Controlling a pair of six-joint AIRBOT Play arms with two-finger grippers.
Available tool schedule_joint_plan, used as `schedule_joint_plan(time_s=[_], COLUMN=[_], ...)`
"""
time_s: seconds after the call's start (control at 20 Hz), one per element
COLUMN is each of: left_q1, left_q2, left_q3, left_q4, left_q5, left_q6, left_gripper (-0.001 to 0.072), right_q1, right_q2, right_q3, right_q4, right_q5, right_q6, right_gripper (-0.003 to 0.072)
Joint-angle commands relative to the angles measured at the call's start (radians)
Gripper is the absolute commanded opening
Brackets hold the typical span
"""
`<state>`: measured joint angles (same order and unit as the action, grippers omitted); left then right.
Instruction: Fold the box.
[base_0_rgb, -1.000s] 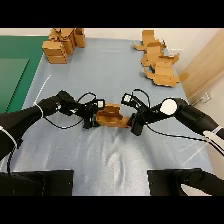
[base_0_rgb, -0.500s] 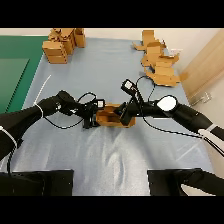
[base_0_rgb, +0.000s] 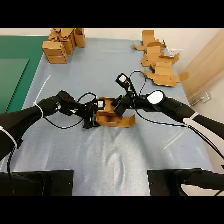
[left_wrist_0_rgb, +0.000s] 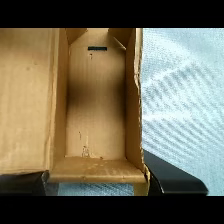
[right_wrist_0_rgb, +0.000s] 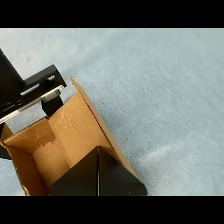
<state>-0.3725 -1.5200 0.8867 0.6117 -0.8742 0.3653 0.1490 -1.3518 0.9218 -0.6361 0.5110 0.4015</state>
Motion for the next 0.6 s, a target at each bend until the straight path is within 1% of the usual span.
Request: schedule_joint_plan(time_s=[0.0,0.2,0.3,0.55], left_q1=[0.0,0.0,0.0,0.0], left_q2=[0.0,0.0,0.0,0.0], left_q3=[0.0,0.0,0.0,0.0], left_q4=[0.003,0.003,0.003,0.003], left_q5=[0.0,0.002,0.003,0.003], left_q6=[0.0,0.0,0.0,0.0], left_gripper=[0.0104,0.0104,0.0104,0.0104], right_q1=[0.0,-0.002,-0.002,-0.002], right_q2=[-0.05,-0.096,-0.105,-0.1], right_q3=[0.011,0.011,0.011,0.012], right_q4=[-0.021,-0.08,-0.086,-0.087], right_q5=[0.012,0.054,0.084,0.089], right_q6=[0.013,0.073,0.077,0.077], right_gripper=[0.0004,0.0004,0.0004,0.0005])
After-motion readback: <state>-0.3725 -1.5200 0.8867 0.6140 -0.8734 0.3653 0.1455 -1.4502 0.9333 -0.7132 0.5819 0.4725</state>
